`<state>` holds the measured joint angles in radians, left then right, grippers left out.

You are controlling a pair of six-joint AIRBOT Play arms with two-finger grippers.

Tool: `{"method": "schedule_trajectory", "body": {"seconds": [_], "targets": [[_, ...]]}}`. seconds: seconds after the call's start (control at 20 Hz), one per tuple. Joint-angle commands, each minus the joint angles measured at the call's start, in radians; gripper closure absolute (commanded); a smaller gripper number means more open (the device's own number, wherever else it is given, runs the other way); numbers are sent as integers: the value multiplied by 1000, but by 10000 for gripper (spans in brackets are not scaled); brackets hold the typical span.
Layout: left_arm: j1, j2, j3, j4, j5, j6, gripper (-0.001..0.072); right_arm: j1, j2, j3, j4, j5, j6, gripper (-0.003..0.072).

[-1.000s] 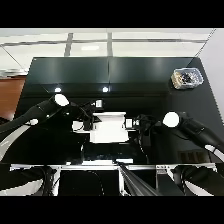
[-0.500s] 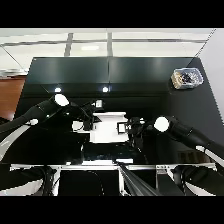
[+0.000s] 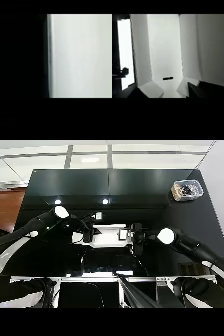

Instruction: Fold the box and place the chain.

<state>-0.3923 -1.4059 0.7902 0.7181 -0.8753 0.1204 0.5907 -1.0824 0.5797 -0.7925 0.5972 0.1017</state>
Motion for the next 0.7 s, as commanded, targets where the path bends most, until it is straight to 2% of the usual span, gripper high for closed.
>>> {"method": "schedule_trajectory", "body": {"seconds": [0.0, 0.25, 0.45, 0.65], "targets": [[0, -1, 1, -1, 3, -32, 682, -22, 37, 2, -19, -10, 3, -6], [-1, -3, 0, -3, 2, -64, 682, -99, 34, 8, 69, -10, -21, -6], [-1, -6, 0, -3, 2, -64, 682, -114, 9, 8, 240, -11, -228, -6], [-1, -6, 1, -3, 2, -64, 682, -132, -72, 19, 395, 20, -398, -7]]}}
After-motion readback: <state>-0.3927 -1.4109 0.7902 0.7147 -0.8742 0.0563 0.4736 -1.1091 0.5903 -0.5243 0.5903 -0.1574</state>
